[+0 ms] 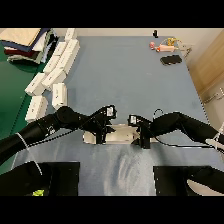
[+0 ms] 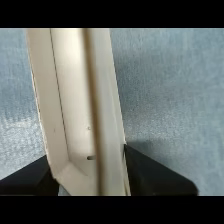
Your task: Fold the box.
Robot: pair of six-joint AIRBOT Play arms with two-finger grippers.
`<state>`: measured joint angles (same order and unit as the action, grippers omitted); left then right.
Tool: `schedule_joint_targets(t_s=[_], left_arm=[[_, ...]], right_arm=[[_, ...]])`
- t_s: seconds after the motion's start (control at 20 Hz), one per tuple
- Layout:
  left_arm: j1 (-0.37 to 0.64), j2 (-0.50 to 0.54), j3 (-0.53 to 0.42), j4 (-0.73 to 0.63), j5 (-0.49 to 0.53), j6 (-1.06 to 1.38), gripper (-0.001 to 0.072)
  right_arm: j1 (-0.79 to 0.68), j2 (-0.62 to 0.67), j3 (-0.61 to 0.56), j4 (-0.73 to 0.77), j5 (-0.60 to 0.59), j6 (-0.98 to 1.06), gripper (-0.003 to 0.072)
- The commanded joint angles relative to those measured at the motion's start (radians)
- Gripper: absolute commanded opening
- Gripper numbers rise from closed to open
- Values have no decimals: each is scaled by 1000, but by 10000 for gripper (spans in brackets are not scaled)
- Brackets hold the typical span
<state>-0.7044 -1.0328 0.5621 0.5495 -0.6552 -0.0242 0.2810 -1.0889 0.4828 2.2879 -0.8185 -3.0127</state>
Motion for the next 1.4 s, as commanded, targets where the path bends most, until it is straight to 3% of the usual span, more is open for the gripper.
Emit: schedule_joint_targets(t_s=[0.0, 1.35], left_arm=[[0, -1, 0, 0, 0, 0, 14], [0, -1, 0, 0, 2, 0, 17]], right_arm=[[1, -8, 0, -2, -5, 1, 545], [1, -9, 0, -29, -14, 1, 544]])
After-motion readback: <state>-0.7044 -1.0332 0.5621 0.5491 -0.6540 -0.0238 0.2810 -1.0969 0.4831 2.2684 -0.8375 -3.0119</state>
